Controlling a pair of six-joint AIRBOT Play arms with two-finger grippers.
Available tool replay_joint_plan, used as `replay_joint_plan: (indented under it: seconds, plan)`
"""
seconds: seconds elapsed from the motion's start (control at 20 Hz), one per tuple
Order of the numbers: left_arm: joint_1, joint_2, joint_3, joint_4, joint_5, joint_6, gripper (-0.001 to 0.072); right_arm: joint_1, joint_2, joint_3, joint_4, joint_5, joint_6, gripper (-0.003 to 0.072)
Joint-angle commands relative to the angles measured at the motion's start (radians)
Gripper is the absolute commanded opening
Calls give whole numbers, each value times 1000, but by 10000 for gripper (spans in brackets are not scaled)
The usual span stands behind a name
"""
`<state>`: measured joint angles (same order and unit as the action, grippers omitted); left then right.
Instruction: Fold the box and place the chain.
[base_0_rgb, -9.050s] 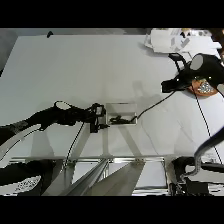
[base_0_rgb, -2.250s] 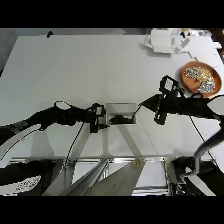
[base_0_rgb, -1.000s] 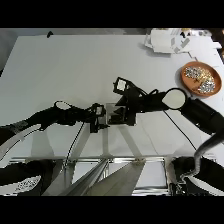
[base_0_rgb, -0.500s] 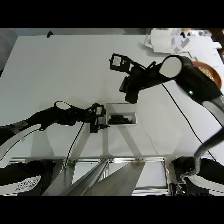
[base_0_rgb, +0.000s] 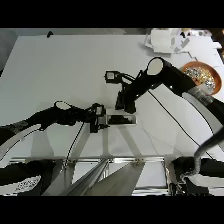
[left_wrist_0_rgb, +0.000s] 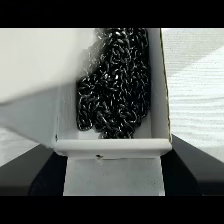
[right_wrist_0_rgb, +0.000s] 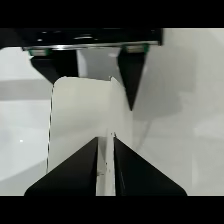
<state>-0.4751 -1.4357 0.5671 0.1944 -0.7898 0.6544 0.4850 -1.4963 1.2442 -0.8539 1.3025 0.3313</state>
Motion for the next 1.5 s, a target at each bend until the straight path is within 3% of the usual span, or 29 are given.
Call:
replay_joint_plan:
  seconds: [0.0,0.05,0.1,0.3,0.6,1.0,1.2,1.45]
  plan:
    - [0,0,1,0,0,0,52,2,22,-42,47,32,-74,131]
    - [0,0,1,0,0,0,52,2,47,-72,47,9,-84,157]
    - [0,0,1,0,0,0,52,2,79,-108,47,-24,-100,229]
    - [0,0,1,0,0,0,52,20,166,-218,39,-170,-131,230]
    - [0,0,1,0,0,0,52,76,164,-239,0,-291,-130,242]
    - [0,0,1,0,0,0,52,77,164,-239,-111,-294,-93,246]
    - [0,0,1,0,0,0,52,77,164,-243,-110,-282,-93,164]
    - [0,0,1,0,0,0,52,106,164,-247,-111,-252,-93,156]
